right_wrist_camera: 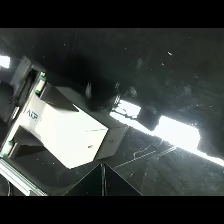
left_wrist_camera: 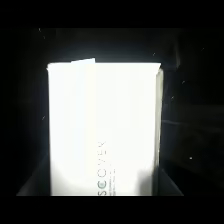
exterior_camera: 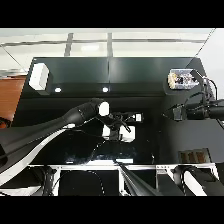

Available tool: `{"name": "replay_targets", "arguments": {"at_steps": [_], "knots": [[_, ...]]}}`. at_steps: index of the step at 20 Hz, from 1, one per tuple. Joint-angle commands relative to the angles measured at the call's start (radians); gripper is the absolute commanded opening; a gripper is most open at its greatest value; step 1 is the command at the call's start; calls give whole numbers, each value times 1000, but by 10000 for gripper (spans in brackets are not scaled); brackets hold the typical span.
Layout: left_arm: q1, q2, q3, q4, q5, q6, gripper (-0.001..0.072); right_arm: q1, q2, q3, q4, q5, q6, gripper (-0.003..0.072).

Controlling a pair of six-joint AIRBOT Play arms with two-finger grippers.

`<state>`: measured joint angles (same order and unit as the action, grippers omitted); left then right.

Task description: Fold the box and place the chain.

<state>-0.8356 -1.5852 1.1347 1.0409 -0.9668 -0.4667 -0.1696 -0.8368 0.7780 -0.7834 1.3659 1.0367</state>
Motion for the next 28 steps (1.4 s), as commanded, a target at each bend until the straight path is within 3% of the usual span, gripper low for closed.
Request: {"name": "replay_targets", "arguments": {"at_steps": [1, 4, 6, 10, 14, 18, 21, 24, 28], "knots": [[-2, 11, 6, 100, -16, -172, 281, -1, 1, 0, 0, 2, 2, 13], [115, 65, 3, 114, -146, -302, 282, -1, 1, 0, 0, 2, 3, 12], [242, 116, 3, 204, -210, -429, 281, -1, 1, 0, 0, 0, 3, 13], [596, 214, 3, 414, -286, -687, 294, -1, 1, 0, 0, -3, 3, 13], [991, 230, 3, 406, -285, -743, 294, -1, 1, 0, 0, -31, 3, 13], [1277, 225, 3, 263, -210, -743, 294, -1, 1, 0, 8, -71, 3, 13], [1358, 209, 4, 253, -79, -701, 294, -1, 1, 0, 8, -98, 6, 13], [1334, 146, 25, 185, -50, -519, 293, -1, 0, 0, 8, -117, 37, 13], [1290, 43, 78, 187, 18, -536, 293, -1, 0, 0, 7, -122, 41, 13]]}}
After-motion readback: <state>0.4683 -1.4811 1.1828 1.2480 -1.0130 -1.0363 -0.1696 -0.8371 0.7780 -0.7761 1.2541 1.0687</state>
